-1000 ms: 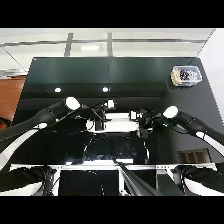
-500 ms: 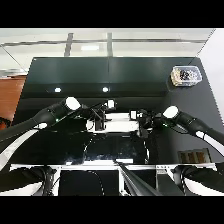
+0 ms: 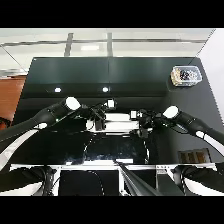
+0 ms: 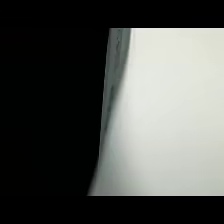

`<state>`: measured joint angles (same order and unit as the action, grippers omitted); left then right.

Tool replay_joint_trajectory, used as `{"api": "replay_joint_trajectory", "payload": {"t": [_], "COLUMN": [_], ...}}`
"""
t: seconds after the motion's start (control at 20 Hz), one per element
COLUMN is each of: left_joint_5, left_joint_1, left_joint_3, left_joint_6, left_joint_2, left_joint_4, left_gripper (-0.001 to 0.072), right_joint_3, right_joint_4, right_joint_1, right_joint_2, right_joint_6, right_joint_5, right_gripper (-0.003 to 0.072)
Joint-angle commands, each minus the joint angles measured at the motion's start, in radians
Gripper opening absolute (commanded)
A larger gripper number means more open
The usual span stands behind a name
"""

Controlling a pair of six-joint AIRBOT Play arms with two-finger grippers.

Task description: Fold the box and place the chain.

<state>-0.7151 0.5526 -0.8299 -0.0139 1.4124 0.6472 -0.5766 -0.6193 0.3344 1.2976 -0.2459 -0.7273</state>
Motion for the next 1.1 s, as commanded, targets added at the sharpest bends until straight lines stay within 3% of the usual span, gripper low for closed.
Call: {"api": "replay_joint_trajectory", "payload": {"t": [0.0,0.05,0.1,0.25,0.4,0.5,0.55,0.65,0.75,0.85,0.9,0.95,1.05], "left_joint_5": [-0.003,-0.003,-0.004,-0.041,-0.182,-0.365,-0.459,-0.537,-0.385,-0.106,0.028,0.151,0.306], "left_joint_1": [-0.001,-0.001,-0.003,-0.016,-0.050,-0.084,-0.095,-0.092,-0.052,0.003,0.027,0.045,0.051], "left_joint_3": [0.000,0.000,0.000,0.000,0.000,0.000,0.004,0.047,0.146,0.216,0.227,0.223,0.193], "left_joint_6": [0.043,0.094,0.156,0.414,0.666,0.723,0.740,0.762,0.737,0.688,0.666,0.642,0.621], "left_joint_2": [-0.012,-0.026,-0.043,-0.127,-0.254,-0.318,-0.333,-0.333,-0.332,-0.332,-0.331,-0.326,-0.300], "left_joint_4": [0.022,0.060,0.117,0.359,0.530,0.508,0.452,0.258,0.026,-0.124,-0.168,-0.196,-0.210], "left_gripper": [0.0478,0.0562,0.0579,0.0579,0.0544,0.0099,0.0024,0.0024,0.0024,0.0024,0.0025,0.0025,0.0025], "right_joint_3": [-0.001,-0.001,-0.001,-0.001,-0.001,-0.001,-0.001,-0.001,-0.001,-0.001,-0.001,-0.001,-0.001], "right_joint_4": [0.002,0.002,0.002,0.002,0.002,0.002,0.002,0.002,0.002,0.002,0.001,0.001,0.001], "right_joint_1": [0.000,0.000,0.000,0.000,0.000,0.000,0.000,0.000,0.000,0.000,0.000,0.000,0.000], "right_joint_2": [-0.001,-0.001,-0.001,-0.001,-0.001,-0.001,-0.001,-0.001,-0.001,-0.001,-0.001,-0.001,-0.001], "right_joint_6": [0.001,0.001,0.001,0.001,0.001,0.001,0.001,0.001,0.001,0.001,0.001,0.000,0.000], "right_joint_5": [-0.001,-0.001,-0.001,-0.001,-0.001,-0.001,-0.001,-0.001,-0.001,-0.001,-0.002,-0.002,-0.002], "right_gripper": [0.0451,0.0451,0.0451,0.0451,0.0451,0.0451,0.0450,0.0414,0.0414,0.0379,0.0190,0.0104,0.0107]}}
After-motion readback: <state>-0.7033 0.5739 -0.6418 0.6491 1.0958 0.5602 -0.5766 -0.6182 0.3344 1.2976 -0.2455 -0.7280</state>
